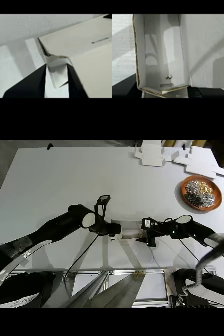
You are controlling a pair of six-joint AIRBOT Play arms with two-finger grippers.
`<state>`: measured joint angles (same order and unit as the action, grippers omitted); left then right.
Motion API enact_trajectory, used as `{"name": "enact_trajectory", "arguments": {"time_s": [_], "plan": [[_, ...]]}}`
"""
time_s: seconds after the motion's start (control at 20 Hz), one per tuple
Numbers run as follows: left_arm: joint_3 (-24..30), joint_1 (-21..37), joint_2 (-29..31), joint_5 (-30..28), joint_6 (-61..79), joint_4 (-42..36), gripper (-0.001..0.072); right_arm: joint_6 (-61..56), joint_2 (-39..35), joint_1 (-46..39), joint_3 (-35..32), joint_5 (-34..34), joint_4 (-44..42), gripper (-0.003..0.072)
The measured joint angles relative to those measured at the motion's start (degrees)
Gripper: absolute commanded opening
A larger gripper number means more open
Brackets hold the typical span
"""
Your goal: Fold the box and place the chain.
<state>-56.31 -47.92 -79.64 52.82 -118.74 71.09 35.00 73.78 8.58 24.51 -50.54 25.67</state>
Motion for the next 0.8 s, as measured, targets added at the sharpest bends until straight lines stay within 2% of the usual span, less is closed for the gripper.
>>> {"name": "enact_trajectory", "arguments": {"time_s": [0.15, 0.4, 0.8], "plan": [[-2.7, -1.6, -2.2, 3.6, -4.9, 3.1, 0.0292, 0.0, 0.0, 0.0, 0.0, 0.0, 0.0, 0.0409], [-4.9, -2.9, -3.7, 5.9, -12.0, 7.0, 0.0291, 0.0, 0.0, 0.0, 0.0, 0.0, 0.0, 0.0409], [-14.3, -4.1, -10.3, 15.3, -16.2, 9.2, 0.0290, 0.0, 0.0, 0.0, 0.0, 0.0, 0.0, 0.0409]]}}
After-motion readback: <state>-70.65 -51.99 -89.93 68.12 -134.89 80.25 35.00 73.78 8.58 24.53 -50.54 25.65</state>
